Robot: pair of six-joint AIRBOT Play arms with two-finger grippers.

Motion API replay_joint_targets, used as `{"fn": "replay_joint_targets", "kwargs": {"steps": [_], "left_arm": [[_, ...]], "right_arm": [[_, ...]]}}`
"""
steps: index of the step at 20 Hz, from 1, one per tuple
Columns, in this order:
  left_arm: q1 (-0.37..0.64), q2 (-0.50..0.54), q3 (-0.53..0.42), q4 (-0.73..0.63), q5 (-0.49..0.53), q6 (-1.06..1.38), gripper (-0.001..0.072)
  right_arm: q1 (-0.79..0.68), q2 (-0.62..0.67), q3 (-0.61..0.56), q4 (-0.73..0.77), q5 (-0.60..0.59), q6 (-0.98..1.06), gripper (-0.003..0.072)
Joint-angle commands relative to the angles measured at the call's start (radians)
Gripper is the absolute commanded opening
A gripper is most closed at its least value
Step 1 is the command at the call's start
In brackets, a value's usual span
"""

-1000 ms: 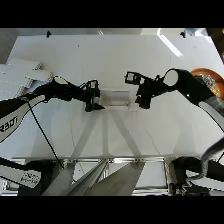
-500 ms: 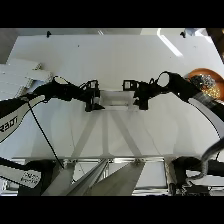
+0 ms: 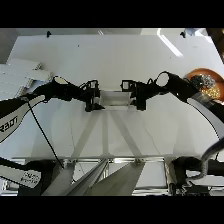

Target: Fold the box and place the chain.

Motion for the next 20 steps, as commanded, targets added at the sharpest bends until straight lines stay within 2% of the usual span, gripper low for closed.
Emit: {"fn": "replay_joint_targets", "kwargs": {"steps": [1,4,6,13,16,17,18,19,20], "left_arm": [[0.001,0.0,0.0,0.0,0.0,0.0,0.0374],[0.001,0.0,0.0,0.0,0.0,0.0,0.0374],[0.001,0.0,0.0,0.0,0.0,0.0,0.0374],[0.001,0.0,0.0,0.0,0.0,0.0,0.0374],[0.001,0.0,0.0,0.0,0.0,0.0,0.0374],[0.001,0.0,0.0,0.0,0.0,0.0,0.0374],[0.001,0.0,0.0,0.0,0.0,0.0,0.0374],[0.001,0.0,0.0,0.0,0.0,0.0,0.0374],[0.001,0.0,0.0,0.0,0.0,0.0,0.0374]], "right_arm": [[0.016,-0.003,-0.001,0.012,0.0,-0.003,0.0309],[0.021,-0.004,-0.001,0.012,0.0,-0.003,0.024],[0.021,-0.004,-0.001,0.012,0.0,-0.003,0.0139],[0.021,-0.021,-0.001,0.128,-0.021,-0.003,0.0145],[0.021,-0.048,-0.001,0.15,-0.042,-0.003,0.021],[0.021,-0.058,-0.001,0.158,-0.041,-0.002,0.0276],[0.021,-0.066,-0.001,0.172,-0.041,-0.002,0.0375],[0.021,-0.071,-0.001,0.186,-0.041,-0.002,0.0409],[0.021,-0.075,-0.001,0.196,-0.041,-0.002,0.0409]]}}
